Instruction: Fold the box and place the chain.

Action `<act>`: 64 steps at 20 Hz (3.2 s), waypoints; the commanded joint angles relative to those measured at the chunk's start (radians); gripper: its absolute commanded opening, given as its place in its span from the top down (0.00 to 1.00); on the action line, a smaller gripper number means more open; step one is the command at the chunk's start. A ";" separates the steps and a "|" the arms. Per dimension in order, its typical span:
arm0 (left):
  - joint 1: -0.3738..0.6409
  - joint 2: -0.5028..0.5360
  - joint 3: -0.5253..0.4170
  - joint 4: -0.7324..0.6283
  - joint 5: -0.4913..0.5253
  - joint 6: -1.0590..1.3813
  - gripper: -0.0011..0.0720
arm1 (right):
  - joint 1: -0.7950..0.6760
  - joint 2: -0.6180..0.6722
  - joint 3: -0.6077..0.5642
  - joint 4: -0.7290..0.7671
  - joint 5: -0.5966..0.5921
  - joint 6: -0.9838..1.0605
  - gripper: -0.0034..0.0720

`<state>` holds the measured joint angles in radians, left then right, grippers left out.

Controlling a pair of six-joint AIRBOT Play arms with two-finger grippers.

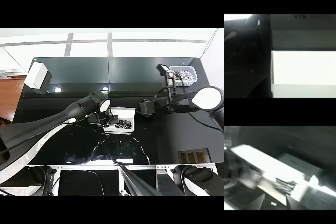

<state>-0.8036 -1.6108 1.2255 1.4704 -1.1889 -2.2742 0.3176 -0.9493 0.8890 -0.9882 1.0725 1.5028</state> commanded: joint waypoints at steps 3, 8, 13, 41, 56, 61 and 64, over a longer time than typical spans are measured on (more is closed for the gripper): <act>0.001 0.000 0.001 -0.044 0.020 0.000 0.95 | -0.113 0.007 0.002 -0.114 0.082 0.006 0.54; 0.004 0.017 0.005 0.010 0.022 -0.142 0.95 | -0.112 0.007 0.002 -0.113 0.071 -0.024 0.54; 0.005 0.072 0.005 0.037 0.060 -0.137 0.25 | -0.112 0.006 0.002 -0.120 0.060 -0.041 0.54; 0.366 0.360 -0.548 -0.795 0.348 2.424 0.00 | -0.112 0.004 0.001 -0.129 0.007 -0.014 0.54; 0.374 0.236 -0.530 -0.907 0.403 2.428 0.00 | -0.111 0.004 0.001 -0.127 0.006 -0.014 0.54; 0.344 0.194 -0.483 -0.906 0.404 2.428 0.00 | -0.111 0.004 0.001 -0.124 0.007 -0.014 0.54; 0.341 0.191 -0.481 -0.906 0.404 2.428 0.00 | -0.111 0.004 0.001 -0.124 0.005 -0.014 0.54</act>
<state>-0.4557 -1.4120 0.7357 0.5632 -0.7860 0.1543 0.2062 -0.9443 0.8902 -1.1133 1.0794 1.4891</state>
